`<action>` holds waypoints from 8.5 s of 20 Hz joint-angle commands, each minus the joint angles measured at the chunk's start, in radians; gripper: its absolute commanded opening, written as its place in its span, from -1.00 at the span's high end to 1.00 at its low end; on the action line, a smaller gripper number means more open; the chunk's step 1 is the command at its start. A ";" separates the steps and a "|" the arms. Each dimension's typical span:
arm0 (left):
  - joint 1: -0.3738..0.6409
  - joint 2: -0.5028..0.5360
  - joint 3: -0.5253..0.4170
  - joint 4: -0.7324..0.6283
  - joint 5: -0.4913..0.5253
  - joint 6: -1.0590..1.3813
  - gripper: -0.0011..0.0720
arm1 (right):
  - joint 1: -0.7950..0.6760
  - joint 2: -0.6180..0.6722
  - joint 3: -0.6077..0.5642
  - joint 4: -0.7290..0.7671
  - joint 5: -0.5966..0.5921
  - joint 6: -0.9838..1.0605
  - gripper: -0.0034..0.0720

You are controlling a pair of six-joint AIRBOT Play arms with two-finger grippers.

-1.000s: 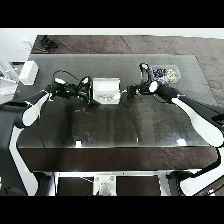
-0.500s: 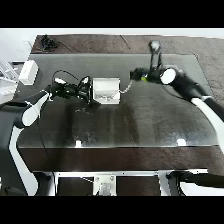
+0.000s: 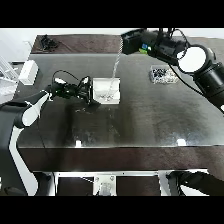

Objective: Fold the box and place the chain.

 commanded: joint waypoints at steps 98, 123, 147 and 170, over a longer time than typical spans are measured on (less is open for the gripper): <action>0.000 0.000 0.000 0.000 0.001 0.000 0.00 | 0.024 -0.325 -0.435 0.970 -0.003 -1.025 0.88; 0.000 0.000 0.000 0.000 0.000 0.000 0.00 | -0.291 -0.636 0.212 0.727 0.634 -0.941 0.89; 0.000 0.000 0.000 0.000 0.000 0.000 0.00 | -0.180 -0.682 0.317 0.533 0.906 -0.999 0.38; 0.000 0.000 0.000 0.000 0.000 0.000 0.00 | -0.180 -0.683 0.317 0.486 0.871 -1.025 0.16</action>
